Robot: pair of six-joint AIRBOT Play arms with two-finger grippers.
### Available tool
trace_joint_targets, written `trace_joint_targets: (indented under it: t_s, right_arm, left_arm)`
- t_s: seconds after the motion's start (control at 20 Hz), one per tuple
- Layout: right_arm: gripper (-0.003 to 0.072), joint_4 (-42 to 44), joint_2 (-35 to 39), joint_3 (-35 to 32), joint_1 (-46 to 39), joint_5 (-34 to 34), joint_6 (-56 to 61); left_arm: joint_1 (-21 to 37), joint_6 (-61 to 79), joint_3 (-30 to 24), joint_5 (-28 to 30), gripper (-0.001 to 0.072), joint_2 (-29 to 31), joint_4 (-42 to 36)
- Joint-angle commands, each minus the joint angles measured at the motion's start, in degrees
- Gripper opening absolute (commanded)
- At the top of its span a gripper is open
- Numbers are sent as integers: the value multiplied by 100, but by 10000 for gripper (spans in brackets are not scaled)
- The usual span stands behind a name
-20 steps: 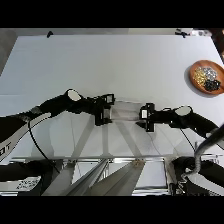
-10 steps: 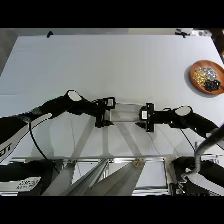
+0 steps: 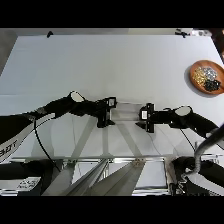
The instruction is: Fold the box and place the chain.
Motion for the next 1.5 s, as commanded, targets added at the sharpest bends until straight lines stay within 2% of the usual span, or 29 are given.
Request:
trace_joint_targets:
  t_s: [0.0, 0.05, 0.2, 0.25, 0.3, 0.55, 0.6, 1.45]
  right_arm:
    - [463, 4, 2, 0, 2, -7, -4]
    - [463, 4, 2, 0, 2, -7, -4]
    - [463, 4, 2, 0, 2, -7, -2]
    - [463, 4, 2, 0, 2, -7, -4]
    - [463, 4, 2, 0, 2, -7, -4]
    - [463, 4, 2, 0, 2, -7, -4]
    - [463, 4, 2, 0, 2, -7, -4]
    - [463, 122, 2, 2, 2, -98, -35]
  left_arm:
    - [-2, -4, -4, 37, 403, -15, 9]
    - [-2, -7, -4, 37, 371, -13, 9]
    - [-4, -7, -4, 37, 359, -13, 9]
    - [-2, -7, -4, 35, 286, -13, 9]
    - [-2, -7, -4, 35, 245, -13, 9]
    - [-4, -50, -4, 39, 251, -13, 9]
    - [-4, -48, -4, 37, 282, -13, 9]
    - [-9, -39, -4, 35, 276, -13, 7]
